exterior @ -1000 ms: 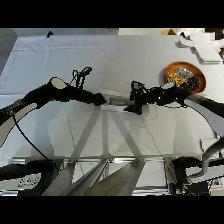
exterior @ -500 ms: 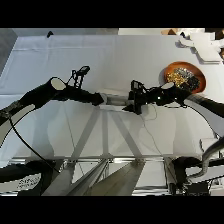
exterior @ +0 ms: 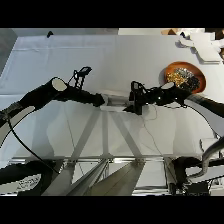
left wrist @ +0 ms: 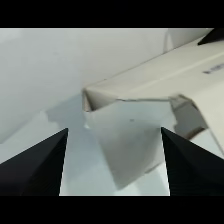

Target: Fold the box and place the chain.

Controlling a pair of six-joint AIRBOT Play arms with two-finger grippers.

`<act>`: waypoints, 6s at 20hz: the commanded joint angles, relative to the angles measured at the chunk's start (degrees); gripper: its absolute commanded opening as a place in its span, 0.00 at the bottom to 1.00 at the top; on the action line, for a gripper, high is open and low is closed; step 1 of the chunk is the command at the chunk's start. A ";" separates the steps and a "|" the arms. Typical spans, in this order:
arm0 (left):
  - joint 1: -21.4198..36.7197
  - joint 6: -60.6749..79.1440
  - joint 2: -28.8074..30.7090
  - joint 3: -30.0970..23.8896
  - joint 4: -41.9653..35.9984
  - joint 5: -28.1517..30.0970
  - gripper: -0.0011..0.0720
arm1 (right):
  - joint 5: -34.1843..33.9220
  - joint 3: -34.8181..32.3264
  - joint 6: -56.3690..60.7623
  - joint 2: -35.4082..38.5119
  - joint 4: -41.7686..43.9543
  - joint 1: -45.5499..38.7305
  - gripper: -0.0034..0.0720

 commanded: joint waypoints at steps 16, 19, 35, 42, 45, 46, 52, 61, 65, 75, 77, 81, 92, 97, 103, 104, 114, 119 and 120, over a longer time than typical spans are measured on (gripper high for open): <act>-2.99 -3.67 1.42 0.07 -2.49 -2.25 0.88 | -0.22 -0.02 0.02 0.02 0.20 -0.02 0.66; -3.34 -3.67 1.42 0.04 -2.86 -1.84 0.87 | -0.20 -0.02 0.02 0.04 0.20 -0.02 0.66; -7.43 -16.74 1.40 0.07 13.42 8.90 0.70 | -0.22 -0.02 0.02 0.02 0.20 -0.02 0.66; -8.66 -26.88 1.42 0.07 19.54 6.27 0.70 | -0.20 -0.02 0.02 0.02 0.17 -0.02 0.66; -8.68 -30.42 1.42 0.07 21.29 6.21 0.70 | -0.20 -0.02 0.02 0.02 0.20 -0.02 0.66; -8.68 -30.60 1.42 0.07 21.51 6.10 0.70 | -0.20 -0.02 0.02 0.02 0.17 -0.02 0.66; -10.16 -34.05 1.42 2.05 22.60 5.62 0.73 | -0.20 -0.02 0.02 0.02 0.20 -0.02 0.66; -11.17 -37.27 1.25 7.28 23.15 -0.50 0.92 | -0.20 -0.02 0.02 0.02 0.20 -0.02 0.66; -11.23 -37.99 0.39 8.92 21.22 -3.50 0.91 | -0.20 -0.02 0.02 0.02 0.20 -0.02 0.66; -14.49 -42.99 -0.44 11.15 32.54 -7.30 0.87 | -0.17 -0.02 0.02 0.02 0.20 -0.02 0.66; -14.95 -44.61 -1.42 11.15 36.50 -6.14 0.86 | -0.17 -0.02 0.02 0.02 0.17 -0.02 0.66; -16.48 -48.48 -3.80 11.58 42.05 -5.38 0.77 | -0.09 -0.02 0.02 0.02 0.20 -0.02 0.66; -18.67 -59.45 -5.92 14.64 50.56 -9.94 0.78 | -0.07 -0.02 0.02 0.02 0.20 -0.02 0.66; -18.67 -66.34 -7.80 17.97 48.92 -10.95 0.78 | -0.09 -0.02 0.02 0.02 0.20 -0.02 0.66; -19.45 -66.40 -11.26 19.58 50.88 -16.92 0.77 | -0.07 -0.02 0.02 0.02 0.20 -0.02 0.66; -19.78 -66.42 -11.41 20.00 51.98 -16.90 0.77 | -0.07 -0.02 0.02 0.02 0.20 -0.02 0.66; -21.88 -66.38 -11.67 20.44 51.60 -11.13 0.77 | -0.07 -0.02 0.02 0.02 0.20 -0.02 0.66; -21.88 -66.38 -12.22 20.44 51.58 -11.72 0.77 | -0.07 -0.02 0.02 0.02 0.20 -0.02 0.66; -21.88 -66.40 -12.57 20.44 51.52 -12.15 0.77 | -0.07 -0.02 0.02 0.02 0.20 -0.02 0.66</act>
